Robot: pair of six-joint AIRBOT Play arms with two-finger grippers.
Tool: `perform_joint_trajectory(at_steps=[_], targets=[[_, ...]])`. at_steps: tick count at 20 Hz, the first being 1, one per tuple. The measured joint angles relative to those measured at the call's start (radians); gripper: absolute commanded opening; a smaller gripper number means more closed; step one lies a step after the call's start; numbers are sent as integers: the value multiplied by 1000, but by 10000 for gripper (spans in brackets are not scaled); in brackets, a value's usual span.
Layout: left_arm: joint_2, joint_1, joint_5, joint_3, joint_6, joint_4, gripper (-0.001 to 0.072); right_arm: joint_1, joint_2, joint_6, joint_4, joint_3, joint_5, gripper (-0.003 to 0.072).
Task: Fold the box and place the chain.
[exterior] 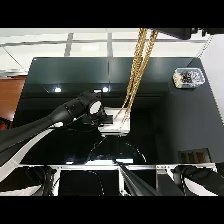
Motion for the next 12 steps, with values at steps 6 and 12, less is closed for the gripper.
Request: perform_joint_trajectory(at_steps=[6, 12], targets=[[0, 0, 0, 0, 0, 0, 25, 0, 0, 0, -7, -1, -8, 14], [0, 0, -1, 0, 0, 0, 25, 7, -3, 2, -29, -17, 32, 14]])
